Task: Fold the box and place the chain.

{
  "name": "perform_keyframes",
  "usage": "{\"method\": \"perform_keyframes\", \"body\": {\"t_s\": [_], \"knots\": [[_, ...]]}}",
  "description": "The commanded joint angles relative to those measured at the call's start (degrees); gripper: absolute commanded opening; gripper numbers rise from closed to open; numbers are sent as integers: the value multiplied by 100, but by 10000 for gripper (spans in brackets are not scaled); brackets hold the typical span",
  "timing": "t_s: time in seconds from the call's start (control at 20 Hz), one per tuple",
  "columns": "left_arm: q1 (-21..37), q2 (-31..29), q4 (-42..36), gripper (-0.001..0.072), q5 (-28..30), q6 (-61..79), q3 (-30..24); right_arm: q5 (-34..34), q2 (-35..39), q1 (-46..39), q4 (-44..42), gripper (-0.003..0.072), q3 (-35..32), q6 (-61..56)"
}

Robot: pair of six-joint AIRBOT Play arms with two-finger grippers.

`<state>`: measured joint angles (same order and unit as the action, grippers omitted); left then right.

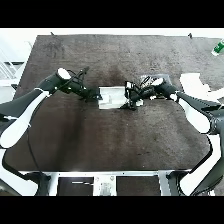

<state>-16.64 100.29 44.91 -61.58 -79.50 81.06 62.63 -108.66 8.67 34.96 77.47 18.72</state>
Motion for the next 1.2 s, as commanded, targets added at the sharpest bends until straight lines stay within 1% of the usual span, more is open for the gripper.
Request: {"method": "perform_keyframes", "body": {"t_s": [0.0, 0.25, 0.35, 0.6, 0.75, 0.85, 0.95, 1.05, 1.15], "knots": [[-258, -4, 907, 360, 114, -793, 260, 0, -2, 4, -2, 582, 2, -2], [-549, -4, 1519, 361, 280, -1429, 334, 0, -2, 4, -2, 582, 2, -2], [-643, -4, 1801, 378, 304, -1705, 363, 0, -2, 4, -4, 582, 2, -2], [-951, 9, 2815, 379, 328, -2629, 649, 0, -2, 4, -4, 582, 2, -2], [-1075, 31, 2953, 379, 323, -2881, 691, 0, -2, 4, -2, 582, 2, -2], [-1165, 87, 3018, 379, 258, -3069, 728, 0, -2, 4, -2, 582, 2, -2], [-1261, 205, 3169, 379, 177, -3261, 905, 0, -2, 4, -4, 582, 2, -2], [-1338, 393, 3340, 379, -140, -3473, 1211, 0, -2, 4, -4, 582, 2, -2], [-1390, 527, 3512, 379, -452, -3770, 1408, 2, -2, 4, -2, 582, 2, -2]]}}
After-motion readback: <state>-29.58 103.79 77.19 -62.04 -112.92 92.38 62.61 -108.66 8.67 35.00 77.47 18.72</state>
